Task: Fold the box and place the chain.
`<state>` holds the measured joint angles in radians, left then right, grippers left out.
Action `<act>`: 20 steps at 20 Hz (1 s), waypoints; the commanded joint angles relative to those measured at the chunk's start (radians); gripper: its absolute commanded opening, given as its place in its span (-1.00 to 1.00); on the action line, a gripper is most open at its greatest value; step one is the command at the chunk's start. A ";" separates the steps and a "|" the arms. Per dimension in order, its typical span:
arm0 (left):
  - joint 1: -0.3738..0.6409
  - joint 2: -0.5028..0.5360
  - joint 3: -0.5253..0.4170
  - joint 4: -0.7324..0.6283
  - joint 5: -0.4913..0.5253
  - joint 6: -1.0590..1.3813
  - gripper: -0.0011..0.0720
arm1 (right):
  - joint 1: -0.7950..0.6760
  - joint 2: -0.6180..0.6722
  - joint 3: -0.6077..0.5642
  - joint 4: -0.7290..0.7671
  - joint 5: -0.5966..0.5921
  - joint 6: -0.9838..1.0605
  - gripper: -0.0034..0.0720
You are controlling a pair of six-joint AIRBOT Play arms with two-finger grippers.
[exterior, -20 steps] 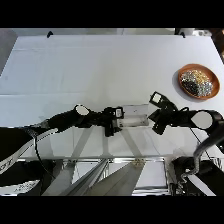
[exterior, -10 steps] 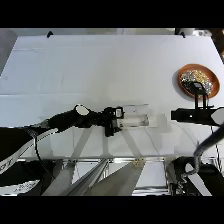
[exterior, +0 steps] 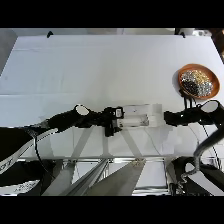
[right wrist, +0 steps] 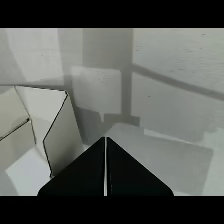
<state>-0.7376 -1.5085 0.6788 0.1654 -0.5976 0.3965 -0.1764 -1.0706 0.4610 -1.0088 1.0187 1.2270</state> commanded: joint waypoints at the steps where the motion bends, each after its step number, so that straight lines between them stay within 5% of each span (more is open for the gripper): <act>1: 0.000 0.001 0.001 0.000 -0.001 0.000 -0.60 | 0.017 -0.062 0.000 0.105 0.018 -0.081 -0.86; 6: 0.000 0.001 0.001 0.000 -0.001 0.000 -0.60 | 0.018 -0.062 0.000 0.166 0.027 -0.130 -0.86; 12: 0.000 0.001 0.001 0.000 -0.001 0.000 -0.60 | 0.018 -0.044 0.000 0.434 0.195 -0.323 -0.84; 15: 0.000 0.001 0.001 0.000 -0.001 0.000 -0.60 | 0.017 -0.032 0.000 0.415 0.229 -0.336 -0.33; 19: 0.000 0.001 0.001 0.000 -0.001 0.000 -0.60 | 0.018 -0.032 0.000 0.409 0.242 -0.344 -0.17; 20: 0.000 0.001 0.001 0.000 -0.001 0.000 -0.60 | 0.020 -0.032 0.000 0.410 0.242 -0.347 0.02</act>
